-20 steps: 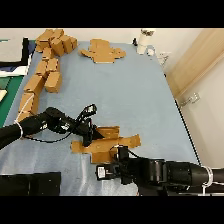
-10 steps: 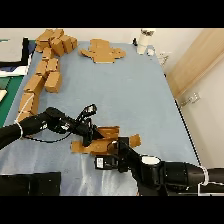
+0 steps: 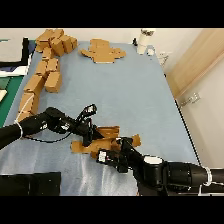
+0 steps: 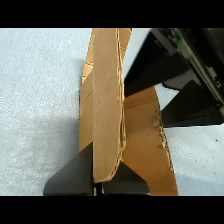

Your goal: Fold the box.

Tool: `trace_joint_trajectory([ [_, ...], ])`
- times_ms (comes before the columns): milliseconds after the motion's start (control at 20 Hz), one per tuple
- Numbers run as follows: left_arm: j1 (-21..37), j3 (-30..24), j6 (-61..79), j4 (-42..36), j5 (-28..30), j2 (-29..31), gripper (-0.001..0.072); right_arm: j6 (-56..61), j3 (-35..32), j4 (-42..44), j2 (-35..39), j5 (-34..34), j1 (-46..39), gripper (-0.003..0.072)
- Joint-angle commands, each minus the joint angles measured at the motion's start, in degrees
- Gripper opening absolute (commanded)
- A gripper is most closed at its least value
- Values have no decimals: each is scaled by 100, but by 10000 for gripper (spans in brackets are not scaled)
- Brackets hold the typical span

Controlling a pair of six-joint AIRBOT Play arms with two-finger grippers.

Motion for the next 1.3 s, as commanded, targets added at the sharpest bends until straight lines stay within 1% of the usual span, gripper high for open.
trace_joint_trajectory([
  [0, 4, -2, 2, 0, 2, -2, 13, 44, 4, -66, 90, -72, -55, 720],
  [300, 4, -2, 2, 0, 2, -2, 13, 42, -9, -254, 352, -192, -190, 720],
  [500, 4, -2, 2, 0, 2, -2, 13, 44, -72, -426, 367, -238, -254, 720],
  [600, 4, -2, 2, 0, 0, -2, 14, 2, -74, -44, 413, -192, -551, 720],
  [650, 4, -2, 2, 0, 2, -2, 13, -396, -81, 216, 494, -59, -728, 720],
  [800, 4, -2, 2, 0, 2, -2, 14, -2070, -87, 1257, 654, 374, -1471, 720],
  [850, 4, -2, 2, 0, 2, -2, 13, -2815, -87, 1803, 651, 542, -1810, 720],
  [950, 4, -2, 2, 0, 2, -2, 13, -4590, -87, 3174, 640, 793, -2516, 720],
  [1050, 4, -2, 2, -2, 2, -2, 13, -6428, -87, 4575, 636, 804, -3289, 720],
  [1100, 4, -2, 2, 0, 2, -2, 14, -7110, -81, 5139, 579, 767, -3646, 720],
  [1150, 4, -2, 2, 0, 2, -2, 14, -7635, -76, 5674, 455, 682, -3980, 720],
  [1250, 4, -2, 2, 0, 2, -2, 13, -8555, -76, 6446, 142, 586, -4395, 720],
])
